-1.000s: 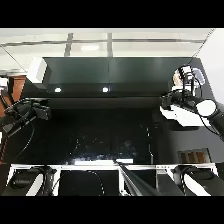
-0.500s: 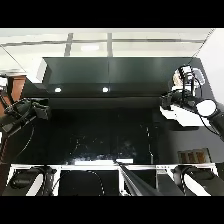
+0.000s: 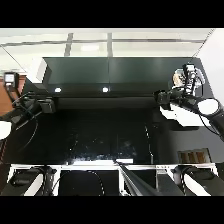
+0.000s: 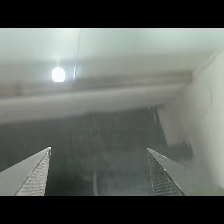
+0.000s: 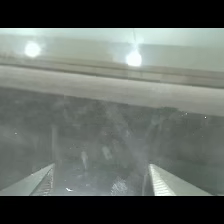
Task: Fold the box and place the chain.
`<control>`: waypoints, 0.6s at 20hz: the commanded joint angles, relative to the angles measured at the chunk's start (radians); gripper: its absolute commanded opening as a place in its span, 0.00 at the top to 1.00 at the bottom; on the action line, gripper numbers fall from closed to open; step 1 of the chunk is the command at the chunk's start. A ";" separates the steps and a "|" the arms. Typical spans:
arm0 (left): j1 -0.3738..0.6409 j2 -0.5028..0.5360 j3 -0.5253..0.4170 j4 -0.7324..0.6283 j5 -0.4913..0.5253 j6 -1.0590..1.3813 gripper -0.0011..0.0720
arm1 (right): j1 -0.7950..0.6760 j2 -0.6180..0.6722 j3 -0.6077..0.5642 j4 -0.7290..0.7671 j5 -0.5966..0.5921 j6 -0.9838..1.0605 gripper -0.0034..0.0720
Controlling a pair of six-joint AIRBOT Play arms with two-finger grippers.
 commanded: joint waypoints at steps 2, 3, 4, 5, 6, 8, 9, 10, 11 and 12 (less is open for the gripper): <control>0.000 -0.104 0.009 -0.005 -0.080 0.000 0.02 | -0.113 -0.001 0.077 -0.171 0.049 0.135 0.00; 0.000 -0.103 0.009 0.010 -0.103 0.000 0.02 | -0.193 -0.007 0.122 -0.278 0.081 0.198 0.00; 0.000 -0.103 0.009 0.027 -0.122 0.000 0.02 | -0.288 -0.018 0.170 -0.368 0.115 0.247 0.00; 0.000 -0.103 0.009 0.045 -0.137 0.000 0.02 | -0.396 -0.031 0.212 -0.423 0.143 0.272 0.00; 0.000 -0.103 0.009 0.054 -0.143 0.000 0.02 | -0.495 -0.040 0.233 -0.441 0.138 0.270 0.00; 0.000 -0.103 0.009 0.058 -0.144 0.000 0.02 | -0.703 -0.091 0.267 -0.449 0.113 0.268 0.00; 0.000 -0.103 0.009 0.058 -0.140 0.000 0.02 | -0.792 -0.140 0.301 -0.439 0.137 0.268 0.00; 0.000 -0.103 0.009 0.058 -0.133 0.001 0.02 | -0.870 -0.202 0.348 -0.417 0.186 0.265 0.00; 0.000 -0.103 0.009 0.058 -0.125 0.000 0.02 | -0.933 -0.278 0.410 -0.389 0.262 0.231 0.00; 0.000 -0.103 0.009 0.058 -0.119 0.000 0.02 | -0.975 -0.350 0.470 -0.353 0.344 0.164 0.00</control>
